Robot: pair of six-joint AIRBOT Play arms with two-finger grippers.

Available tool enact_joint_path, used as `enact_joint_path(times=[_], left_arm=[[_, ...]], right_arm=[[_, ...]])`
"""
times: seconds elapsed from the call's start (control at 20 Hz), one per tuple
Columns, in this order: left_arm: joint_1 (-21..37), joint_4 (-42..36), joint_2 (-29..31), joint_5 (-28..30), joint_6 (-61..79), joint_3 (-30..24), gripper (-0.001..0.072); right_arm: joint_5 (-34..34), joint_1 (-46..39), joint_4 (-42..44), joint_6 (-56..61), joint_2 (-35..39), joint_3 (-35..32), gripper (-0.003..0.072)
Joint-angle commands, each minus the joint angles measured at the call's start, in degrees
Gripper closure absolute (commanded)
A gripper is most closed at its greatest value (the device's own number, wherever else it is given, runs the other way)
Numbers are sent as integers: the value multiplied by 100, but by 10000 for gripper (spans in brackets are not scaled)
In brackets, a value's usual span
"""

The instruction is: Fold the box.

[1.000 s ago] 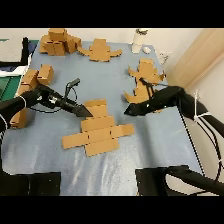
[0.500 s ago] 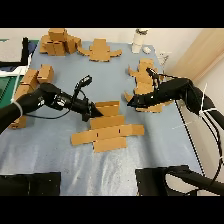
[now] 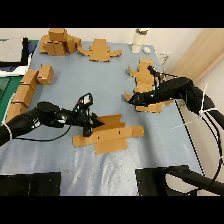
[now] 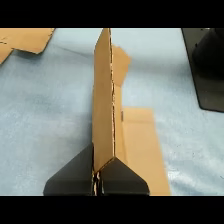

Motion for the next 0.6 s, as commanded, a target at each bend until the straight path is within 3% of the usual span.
enact_joint_path(times=[0.0,0.55], left_arm=[[-238,-166,-7,282,442,-254,704],[-140,-168,-11,142,566,-341,703]], right_arm=[[63,9,7,2,-2,7,354],[96,11,28,2,0,7,353]])
